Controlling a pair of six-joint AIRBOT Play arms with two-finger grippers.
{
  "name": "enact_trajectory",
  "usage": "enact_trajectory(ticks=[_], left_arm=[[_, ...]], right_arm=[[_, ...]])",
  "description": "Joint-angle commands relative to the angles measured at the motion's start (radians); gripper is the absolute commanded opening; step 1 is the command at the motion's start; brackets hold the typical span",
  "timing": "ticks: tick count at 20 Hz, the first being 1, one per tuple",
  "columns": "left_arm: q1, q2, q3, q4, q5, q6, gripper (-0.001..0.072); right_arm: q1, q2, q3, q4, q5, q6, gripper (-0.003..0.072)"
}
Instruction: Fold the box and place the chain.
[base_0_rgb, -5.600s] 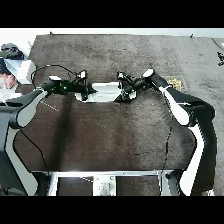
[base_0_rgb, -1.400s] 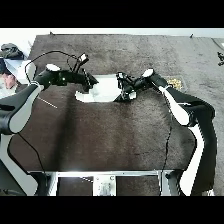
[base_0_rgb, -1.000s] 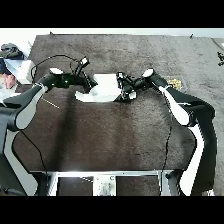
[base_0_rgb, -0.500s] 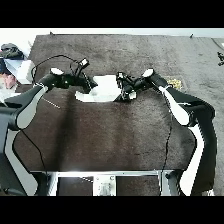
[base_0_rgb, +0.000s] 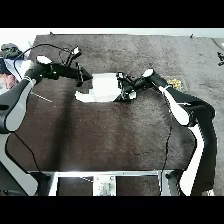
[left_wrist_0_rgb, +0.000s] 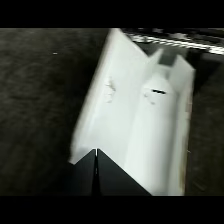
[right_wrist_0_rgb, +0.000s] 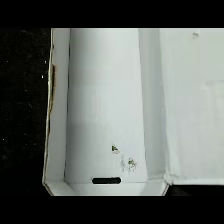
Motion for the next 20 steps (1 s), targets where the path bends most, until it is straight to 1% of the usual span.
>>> enact_trajectory(ticks=[1, 2, 3, 4, 6, 7, 8, 10, 15, 18, 20], left_arm=[[0.0, 0.013, 0.006, 0.143, -0.113, 0.002, 0.0046], [-0.011, 0.013, 0.005, 0.216, -0.101, 0.0, 0.0316], [-0.023, 0.012, -0.001, 0.285, -0.075, -0.002, 0.0499], [-0.035, 0.012, -0.013, 0.328, -0.045, -0.001, 0.0496], [-0.05, 0.012, -0.04, 0.362, -0.001, 0.002, 0.0498], [-0.052, 0.012, -0.055, 0.367, 0.011, 0.006, 0.052], [-0.052, 0.012, -0.071, 0.367, 0.036, 0.012, 0.0675], [-0.052, 0.012, -0.097, 0.372, 0.084, 0.019, 0.0682], [-0.053, 0.006, -0.108, 0.34, 0.083, 0.028, 0.0681], [-0.076, -0.003, -0.108, 0.336, 0.086, 0.027, 0.068], [-0.1, -0.003, -0.108, 0.338, 0.115, 0.027, 0.068]], right_arm=[[0.001, 0.0, 0.001, 0.0, 0.001, 0.001, 0.0539], [0.001, 0.0, 0.001, 0.0, 0.001, 0.001, 0.0538], [0.001, 0.0, 0.001, 0.0, 0.001, 0.001, 0.0538], [0.001, 0.0, 0.001, 0.0, 0.001, 0.001, 0.0538], [0.001, 0.0, 0.001, 0.0, 0.0, 0.001, 0.0539], [0.001, 0.0, 0.001, 0.0, 0.001, 0.001, 0.0539], [0.001, 0.0, 0.001, 0.0, 0.0, 0.001, 0.0538], [0.001, 0.0, 0.001, 0.0, 0.001, 0.001, 0.0538], [0.001, 0.0, 0.001, 0.0, 0.001, 0.001, 0.0539], [0.001, 0.0, 0.001, 0.001, 0.001, 0.001, 0.0538], [0.001, 0.0, 0.001, 0.0, 0.001, 0.001, 0.0539]])
